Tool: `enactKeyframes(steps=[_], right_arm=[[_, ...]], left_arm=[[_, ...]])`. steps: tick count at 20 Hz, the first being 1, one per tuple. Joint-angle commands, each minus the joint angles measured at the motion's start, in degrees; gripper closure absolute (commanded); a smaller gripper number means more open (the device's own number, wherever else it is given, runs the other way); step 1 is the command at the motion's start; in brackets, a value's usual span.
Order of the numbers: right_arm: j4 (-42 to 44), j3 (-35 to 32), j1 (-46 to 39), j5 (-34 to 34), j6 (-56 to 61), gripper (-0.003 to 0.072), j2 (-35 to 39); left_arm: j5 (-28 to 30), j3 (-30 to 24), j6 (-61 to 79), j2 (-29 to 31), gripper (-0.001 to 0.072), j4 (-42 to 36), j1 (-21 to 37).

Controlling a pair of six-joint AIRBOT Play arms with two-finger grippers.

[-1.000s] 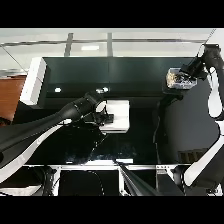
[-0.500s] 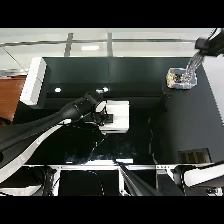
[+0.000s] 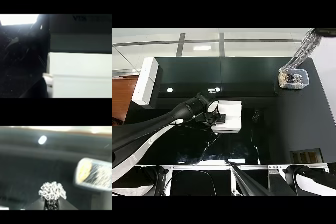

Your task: Fold the box and place the chain.

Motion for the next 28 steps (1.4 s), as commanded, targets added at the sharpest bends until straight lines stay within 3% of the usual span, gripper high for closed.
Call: enactKeyframes(steps=[1, 3, 8, 11, 16, 24, 28], right_arm=[[8.98, -3.39, 3.54, 6.95, -2.97, 0.0677, 5.18], [15.41, -6.47, 4.63, 11.1, -4.04, 0.0677, 6.67], [23.82, -16.35, 10.45, 11.93, -6.67, 0.0677, 8.74], [25.79, -24.06, 16.15, 5.03, -6.97, 0.0676, 8.72], [27.04, -35.54, 22.1, -14.82, -6.88, 0.0676, 7.76], [27.06, -48.63, 22.34, -22.08, -5.88, 0.0675, 5.03], [27.06, -51.84, 23.85, -27.34, -3.52, 0.0673, 3.8]], left_arm=[[0.5, 0.02, -0.04, -0.04, 0.0682, -0.02, 0.02], [0.44, 0.02, -0.04, -0.04, 0.0683, -0.04, 0.0], [0.55, 0.02, -0.04, -0.04, 0.0682, -0.02, 0.02], [0.96, 0.02, -0.04, -0.04, 0.0682, -0.02, 0.02], [0.9, 0.02, -0.04, -0.04, 0.0682, -0.02, 0.02], [0.87, 0.02, -0.04, -0.04, 0.0682, -0.04, 0.0], [0.87, 0.02, -0.04, -0.04, 0.0682, -0.02, 0.02]])
